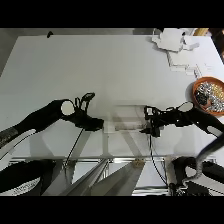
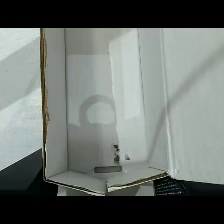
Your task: Fold the box and place the chain.
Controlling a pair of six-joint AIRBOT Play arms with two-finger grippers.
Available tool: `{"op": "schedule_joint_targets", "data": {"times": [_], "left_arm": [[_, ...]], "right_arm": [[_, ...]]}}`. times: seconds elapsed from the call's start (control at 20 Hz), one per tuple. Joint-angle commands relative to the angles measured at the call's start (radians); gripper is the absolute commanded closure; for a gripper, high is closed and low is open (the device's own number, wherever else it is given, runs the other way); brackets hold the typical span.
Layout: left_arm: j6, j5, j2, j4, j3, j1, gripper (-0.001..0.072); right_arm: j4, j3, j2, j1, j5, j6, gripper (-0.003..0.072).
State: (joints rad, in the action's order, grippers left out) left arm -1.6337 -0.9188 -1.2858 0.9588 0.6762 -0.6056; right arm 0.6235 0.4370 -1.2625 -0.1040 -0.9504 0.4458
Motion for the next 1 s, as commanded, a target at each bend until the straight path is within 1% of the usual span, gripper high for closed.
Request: {"op": "schedule_joint_targets", "data": {"times": [0.0,0.1,0.2,0.3,0.45,0.55,0.6,0.65,0.75,0.8,0.95], "left_arm": [[-0.024,0.031,-0.026,-0.084,-0.002,-0.032,0.0705],[-0.024,0.067,-0.026,-0.108,-0.001,-0.047,0.0704],[-0.024,0.073,-0.022,-0.115,0.013,-0.07,0.0701],[-0.024,0.094,0.006,-0.112,0.026,-0.088,0.0701],[-0.024,0.159,0.061,-0.11,0.027,-0.101,0.07],[-0.024,0.189,0.074,-0.111,0.027,-0.108,0.0696],[-0.023,0.203,0.073,-0.11,0.027,-0.116,0.0667],[-0.024,0.216,0.073,-0.111,0.027,-0.124,0.0607],[-0.023,0.229,0.073,-0.111,0.027,-0.137,0.0591],[-0.024,0.229,0.073,-0.113,0.027,-0.138,0.0545],[-0.024,0.238,0.072,-0.114,0.027,-0.145,0.0535]], "right_arm": [[0.0,0.0,0.0,0.0,0.0,0.0,0.0251],[0.0,0.0,0.0,0.0,0.0,0.0,0.0251],[0.0,0.0,0.0,0.0,0.0,0.0,0.0251],[0.0,0.0,0.0,0.0,0.0,0.0,0.0251],[0.0,0.0,0.0,0.0,0.0,0.0,0.0251],[0.0,0.0,0.0,0.0,0.0,0.0,0.0251],[0.0,0.0,0.0,0.0,0.0,0.0,0.0251],[0.0,0.0,0.0,0.0,0.0,0.0,0.0251],[0.0,0.0,0.0,0.0,0.0,0.0,0.0251],[0.0,0.0,0.0,0.0,0.0,0.0,0.0251],[0.0,0.0,0.0,0.0,0.0,0.0,0.0251]]}}
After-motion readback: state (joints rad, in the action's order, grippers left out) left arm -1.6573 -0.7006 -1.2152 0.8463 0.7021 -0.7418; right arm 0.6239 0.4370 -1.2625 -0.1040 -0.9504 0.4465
